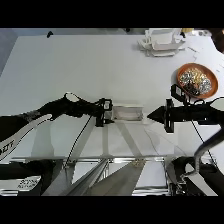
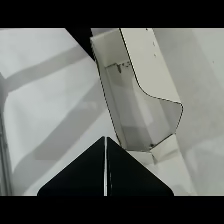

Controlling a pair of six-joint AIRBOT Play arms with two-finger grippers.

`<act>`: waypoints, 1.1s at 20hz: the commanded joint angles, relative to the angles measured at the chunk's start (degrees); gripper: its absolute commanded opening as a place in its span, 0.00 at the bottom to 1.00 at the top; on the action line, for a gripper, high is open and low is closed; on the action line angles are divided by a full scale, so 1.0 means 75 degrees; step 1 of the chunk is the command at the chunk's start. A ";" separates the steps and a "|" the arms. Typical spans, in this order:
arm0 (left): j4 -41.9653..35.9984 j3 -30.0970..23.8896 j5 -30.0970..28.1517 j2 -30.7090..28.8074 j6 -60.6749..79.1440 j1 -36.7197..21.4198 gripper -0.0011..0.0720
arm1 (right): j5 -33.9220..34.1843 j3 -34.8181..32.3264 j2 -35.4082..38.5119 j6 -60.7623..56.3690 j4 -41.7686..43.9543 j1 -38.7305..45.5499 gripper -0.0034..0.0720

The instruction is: Fold the box and place the chain.

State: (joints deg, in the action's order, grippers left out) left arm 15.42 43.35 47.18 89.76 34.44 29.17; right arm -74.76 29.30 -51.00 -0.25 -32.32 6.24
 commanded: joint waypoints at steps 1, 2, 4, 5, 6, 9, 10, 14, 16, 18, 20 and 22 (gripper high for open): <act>0.0000 0.0000 -0.0003 0.0000 0.0000 -0.0003 0.20 | -0.0096 0.0009 0.0006 -0.0181 0.0201 0.0003 0.06; 0.0000 0.0000 -0.0003 0.0000 0.0000 -0.0003 0.20 | -0.0137 0.0009 0.0006 -0.0198 0.0198 0.0003 0.06; 0.0000 0.0000 -0.0003 0.0000 0.0000 -0.0003 0.20 | -0.0315 0.0009 0.0006 -0.0198 0.0201 0.0003 0.06; 0.0000 0.0000 -0.0003 0.0000 0.0000 -0.0003 0.20 | -0.0367 0.0006 0.0006 -0.0201 0.0198 0.0003 0.06; 0.0000 0.0000 -0.0003 0.0000 0.0000 -0.0003 0.20 | -0.0373 0.0009 0.0006 -0.0259 0.0198 0.0003 0.06; 0.0000 0.0000 -0.0003 0.0000 0.0000 -0.0003 0.20 | -0.0294 0.0009 0.0006 -0.0370 0.0207 0.0003 0.06; 0.0000 0.0000 -0.0003 0.0000 0.0000 -0.0003 0.20 | -0.0303 0.0009 0.0006 -0.0367 0.0219 0.0000 0.06; 0.0000 0.0000 -0.0003 0.0000 0.0000 -0.0003 0.20 | 0.0557 0.0006 -0.0090 -0.0408 0.0364 -0.0560 0.06; 0.0000 0.0000 -0.0003 0.0000 0.0003 -0.0003 0.20 | 0.1950 0.0006 -0.0294 -0.0592 0.0597 -0.1393 0.06; 0.0000 0.0000 -0.0003 0.0000 0.0000 -0.0003 0.20 | 0.3305 0.0009 -0.0533 -0.0490 0.1769 -0.1929 0.05; 0.0000 0.0000 -0.0003 0.0000 0.0000 -0.0003 0.20 | 0.4202 0.0012 -0.0889 0.0023 0.3110 -0.2136 0.05; 0.0000 0.0000 -0.0003 0.0000 0.0000 -0.0003 0.20 | 0.4555 0.0012 -0.1291 0.0000 0.3267 -0.2139 0.06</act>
State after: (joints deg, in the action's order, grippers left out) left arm 15.42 43.35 47.18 89.76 34.41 29.17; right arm -49.78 29.34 -57.39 -1.74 -15.11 -7.86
